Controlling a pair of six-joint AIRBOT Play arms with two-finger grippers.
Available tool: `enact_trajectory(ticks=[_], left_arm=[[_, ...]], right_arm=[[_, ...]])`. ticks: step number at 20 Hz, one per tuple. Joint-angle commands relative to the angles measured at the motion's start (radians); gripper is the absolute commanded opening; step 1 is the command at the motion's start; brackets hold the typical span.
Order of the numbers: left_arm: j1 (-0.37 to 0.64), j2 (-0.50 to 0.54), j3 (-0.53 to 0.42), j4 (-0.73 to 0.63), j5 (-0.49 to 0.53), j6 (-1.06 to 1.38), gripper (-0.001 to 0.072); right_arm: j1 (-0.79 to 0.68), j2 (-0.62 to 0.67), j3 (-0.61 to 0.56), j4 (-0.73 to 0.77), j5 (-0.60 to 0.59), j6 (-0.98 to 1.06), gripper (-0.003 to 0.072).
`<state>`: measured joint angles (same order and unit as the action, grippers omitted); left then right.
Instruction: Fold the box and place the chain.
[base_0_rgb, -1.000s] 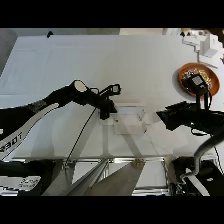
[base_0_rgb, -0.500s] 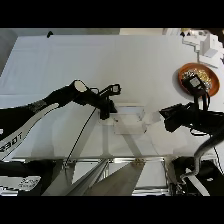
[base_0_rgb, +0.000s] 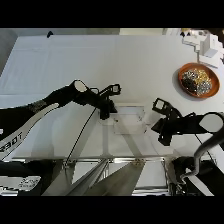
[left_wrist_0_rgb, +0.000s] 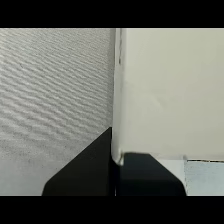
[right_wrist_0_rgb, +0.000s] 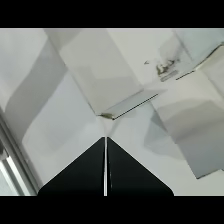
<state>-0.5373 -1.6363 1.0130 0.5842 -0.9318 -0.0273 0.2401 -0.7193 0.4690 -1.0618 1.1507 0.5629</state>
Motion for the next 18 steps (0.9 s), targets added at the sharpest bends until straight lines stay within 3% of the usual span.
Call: enact_trajectory(ticks=[1, 3, 4, 6, 7, 8, 13, 18], left_arm=[[0.0, 0.0, 0.0, 0.0, 0.0, 0.0, 0.001], [0.0, 0.0, 0.0, 0.0, 0.0, 0.0, 0.001], [0.0, 0.0, 0.0, 0.0, 0.0, 0.0, 0.001], [0.0, -0.001, 0.0, 0.0, 0.0, 0.0, 0.001], [0.0, 0.0, 0.0, 0.0, 0.0, 0.0, 0.001], [0.0, 0.0, 0.0, 0.0, 0.0, 0.0, 0.001], [0.0, 0.0, 0.0, 0.0, 0.0, 0.0, 0.001], [0.0, 0.0, 0.0, 0.0, 0.0, 0.0, 0.001]], right_arm=[[0.026, -0.1, -0.01, 0.012, -0.013, -0.208, 0.0086], [0.028, -0.105, -0.019, -0.002, -0.092, -0.209, 0.0444], [0.04, -0.105, -0.023, -0.03, -0.103, -0.209, 0.0493], [0.071, -0.105, -0.024, -0.056, -0.089, -0.209, 0.0518], [0.08, -0.103, -0.03, -0.055, -0.101, -0.209, 0.0581], [0.098, -0.099, -0.044, -0.069, -0.151, -0.21, 0.0695], [0.274, -0.062, -0.172, -0.142, -0.515, -0.207, 0.0696], [0.309, -0.062, -0.196, -0.142, -0.607, -0.196, 0.0693]])
